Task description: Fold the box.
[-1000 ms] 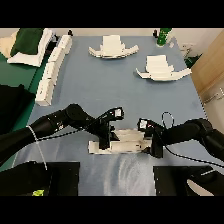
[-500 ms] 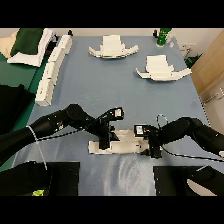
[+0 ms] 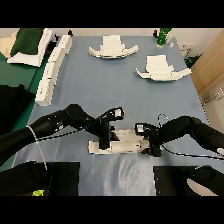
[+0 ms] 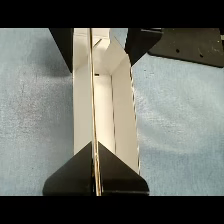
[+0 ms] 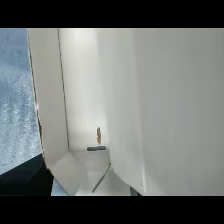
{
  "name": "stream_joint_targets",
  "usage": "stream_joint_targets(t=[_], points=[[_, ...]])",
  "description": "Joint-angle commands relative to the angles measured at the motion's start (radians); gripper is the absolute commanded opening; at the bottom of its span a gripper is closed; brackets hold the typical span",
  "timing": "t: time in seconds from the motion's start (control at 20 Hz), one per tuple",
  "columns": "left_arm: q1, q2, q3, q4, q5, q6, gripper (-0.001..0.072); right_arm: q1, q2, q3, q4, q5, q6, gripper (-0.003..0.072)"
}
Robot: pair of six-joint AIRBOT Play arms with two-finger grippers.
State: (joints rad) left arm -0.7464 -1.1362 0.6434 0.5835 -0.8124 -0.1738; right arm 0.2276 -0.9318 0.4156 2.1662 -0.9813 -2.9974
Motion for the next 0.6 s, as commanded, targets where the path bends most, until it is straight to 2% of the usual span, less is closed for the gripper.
stream_joint_targets(t=[0.0,0.55], points=[[0.0,0.0,0.0,0.0,0.0,0.0,0.0015,-0.001,-0.006,-0.006,0.017,0.021,-0.003,0.0706],[0.0,0.0,0.0,0.0,0.0,0.0,0.0014,-0.001,-0.009,-0.045,0.056,0.041,-0.003,0.0706]])
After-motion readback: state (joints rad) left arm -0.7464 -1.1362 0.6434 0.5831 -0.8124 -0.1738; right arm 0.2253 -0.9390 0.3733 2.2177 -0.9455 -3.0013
